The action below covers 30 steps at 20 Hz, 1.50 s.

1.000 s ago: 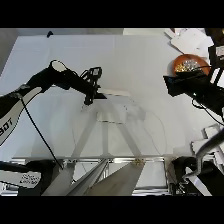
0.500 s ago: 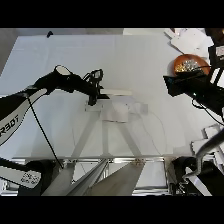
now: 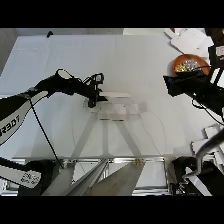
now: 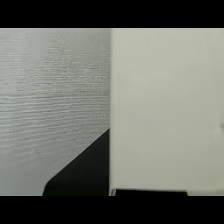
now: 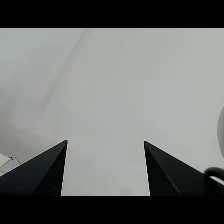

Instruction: Fold the box and place the chain.

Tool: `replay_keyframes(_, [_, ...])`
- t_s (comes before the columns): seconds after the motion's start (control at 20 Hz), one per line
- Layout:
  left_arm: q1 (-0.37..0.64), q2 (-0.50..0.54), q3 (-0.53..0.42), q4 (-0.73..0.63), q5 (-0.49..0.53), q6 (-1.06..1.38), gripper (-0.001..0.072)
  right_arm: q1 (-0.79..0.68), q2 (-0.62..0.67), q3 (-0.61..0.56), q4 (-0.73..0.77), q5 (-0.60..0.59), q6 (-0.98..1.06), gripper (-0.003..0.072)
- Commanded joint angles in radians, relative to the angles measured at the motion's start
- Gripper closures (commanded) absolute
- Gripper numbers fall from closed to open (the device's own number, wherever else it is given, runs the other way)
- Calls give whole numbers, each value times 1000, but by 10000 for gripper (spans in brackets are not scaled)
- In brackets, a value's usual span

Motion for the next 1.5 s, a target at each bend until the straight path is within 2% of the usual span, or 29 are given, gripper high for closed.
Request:
replay_keyframes(0.0, [0, -1, -2, 9, 14, -8, 701, -1, 1, 1, 0, 0, 0, 159])
replay_keyframes(0.65, [0, -1, -2, 3, 15, -9, 701, -1, 1, 0, 0, 0, 0, 159])
replay_keyframes(0.85, [0, -1, -2, -43, 19, -8, 702, -1, 1, 1, 0, 0, 0, 159])
replay_keyframes(1.1, [0, -1, -2, 48, 22, -9, 702, -1, 1, 1, 0, 0, 0, 159])
replay_keyframes(1.45, [0, -1, -2, 52, 22, -8, 701, -1, 1, 1, 0, 0, 0, 159])
